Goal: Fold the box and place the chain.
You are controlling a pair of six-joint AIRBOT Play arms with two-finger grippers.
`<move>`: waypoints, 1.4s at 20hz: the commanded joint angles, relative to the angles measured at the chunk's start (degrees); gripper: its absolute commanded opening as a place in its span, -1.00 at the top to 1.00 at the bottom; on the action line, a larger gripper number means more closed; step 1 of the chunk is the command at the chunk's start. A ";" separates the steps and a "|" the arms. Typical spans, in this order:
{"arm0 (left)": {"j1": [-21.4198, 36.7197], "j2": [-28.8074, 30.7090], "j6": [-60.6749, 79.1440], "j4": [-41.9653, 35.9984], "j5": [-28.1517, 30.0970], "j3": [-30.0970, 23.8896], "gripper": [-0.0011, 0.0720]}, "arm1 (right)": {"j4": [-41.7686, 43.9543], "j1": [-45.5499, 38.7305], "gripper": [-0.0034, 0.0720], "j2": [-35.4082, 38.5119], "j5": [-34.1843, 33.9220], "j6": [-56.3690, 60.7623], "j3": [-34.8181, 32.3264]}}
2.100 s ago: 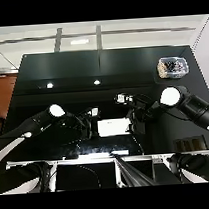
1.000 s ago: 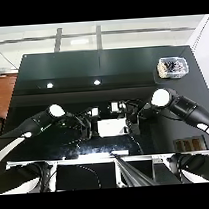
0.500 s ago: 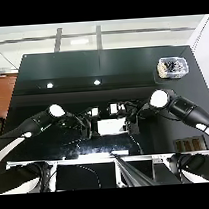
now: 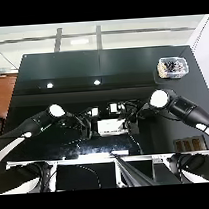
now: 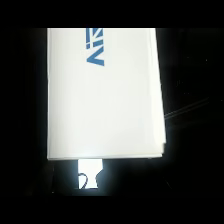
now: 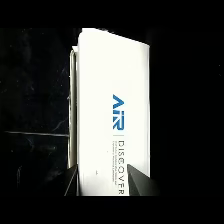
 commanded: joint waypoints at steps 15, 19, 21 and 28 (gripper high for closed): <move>-0.02 -0.02 0.00 0.00 0.00 0.00 -0.32 | -0.07 0.35 0.01 -0.04 1.18 0.42 -2.29; -0.02 -0.02 0.00 0.00 -0.02 0.00 -0.32 | 1.05 0.31 -0.11 0.52 0.50 1.97 -1.29; -0.02 -0.02 0.00 0.00 -0.02 0.00 -0.32 | 0.94 -0.09 -0.11 1.86 0.79 7.02 -0.13; -0.02 -0.02 0.00 0.00 0.00 0.00 -0.32 | 1.40 -11.47 0.79 7.74 11.52 39.71 1.33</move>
